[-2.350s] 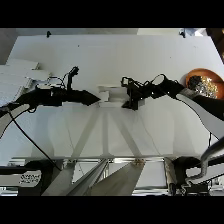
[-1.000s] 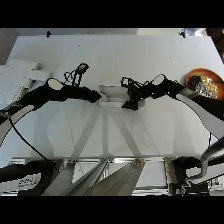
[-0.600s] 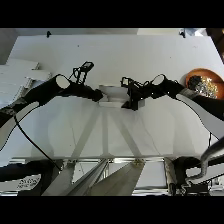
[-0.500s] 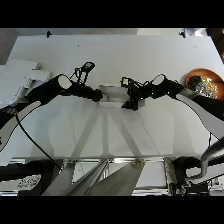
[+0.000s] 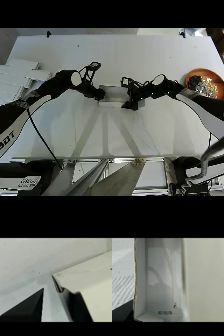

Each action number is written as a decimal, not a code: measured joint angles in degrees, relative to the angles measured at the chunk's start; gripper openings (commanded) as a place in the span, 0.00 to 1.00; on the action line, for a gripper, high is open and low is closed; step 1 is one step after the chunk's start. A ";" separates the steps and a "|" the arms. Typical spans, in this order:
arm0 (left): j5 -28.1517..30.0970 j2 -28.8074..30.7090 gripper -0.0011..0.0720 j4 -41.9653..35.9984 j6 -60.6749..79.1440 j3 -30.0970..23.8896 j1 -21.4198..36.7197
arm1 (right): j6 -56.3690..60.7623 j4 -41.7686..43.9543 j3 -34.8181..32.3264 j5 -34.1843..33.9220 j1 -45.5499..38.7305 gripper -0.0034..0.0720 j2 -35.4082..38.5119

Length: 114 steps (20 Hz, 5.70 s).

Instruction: Fold the box and place the chain.

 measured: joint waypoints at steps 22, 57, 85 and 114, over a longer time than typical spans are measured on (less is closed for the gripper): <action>-7.67 -2.38 0.27 12.46 -30.14 2.40 -6.51 | -0.15 -0.09 -0.02 0.04 0.04 0.67 0.00; -13.03 7.45 0.62 -1.79 -11.47 2.01 8.28 | -0.02 -0.02 -0.02 0.00 0.02 0.67 0.02; -16.06 -4.44 0.98 -49.90 121.37 -13.57 20.65 | -0.04 -0.07 -0.02 0.02 0.02 0.67 0.02; -17.84 -5.42 0.98 -47.82 117.24 -7.69 20.09 | -0.22 -0.15 -0.02 0.02 0.00 0.67 0.02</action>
